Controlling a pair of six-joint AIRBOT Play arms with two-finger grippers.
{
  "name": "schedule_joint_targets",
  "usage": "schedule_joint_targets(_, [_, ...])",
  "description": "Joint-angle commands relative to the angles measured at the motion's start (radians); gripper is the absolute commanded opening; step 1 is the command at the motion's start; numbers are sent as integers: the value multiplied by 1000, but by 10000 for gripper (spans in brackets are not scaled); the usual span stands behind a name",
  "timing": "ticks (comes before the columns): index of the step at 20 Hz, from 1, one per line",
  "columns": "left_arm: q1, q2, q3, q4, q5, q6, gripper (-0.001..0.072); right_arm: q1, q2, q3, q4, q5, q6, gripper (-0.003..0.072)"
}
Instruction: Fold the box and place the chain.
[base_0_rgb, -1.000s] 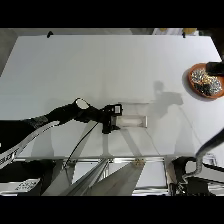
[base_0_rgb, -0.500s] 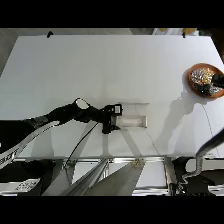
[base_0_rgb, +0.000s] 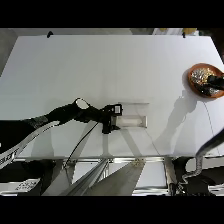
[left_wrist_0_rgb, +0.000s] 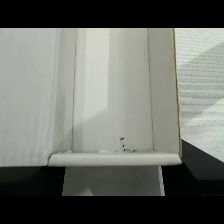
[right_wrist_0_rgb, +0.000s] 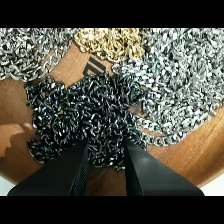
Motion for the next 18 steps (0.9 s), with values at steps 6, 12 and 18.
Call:
schedule_joint_targets(6, [0, 0, 0, 0, 0, 0, 314, -1, -49, 0, 4, -2, 10, 149])
schedule_joint_targets(12, [0, 0, 0, 0, 0, 0, 314, -1, -49, 0, 6, -22, 13, 146])
schedule_joint_targets(18, [0, 0, 0, 0, 0, 0, 314, -1, 2, 1, 6, 63, 37, 18])
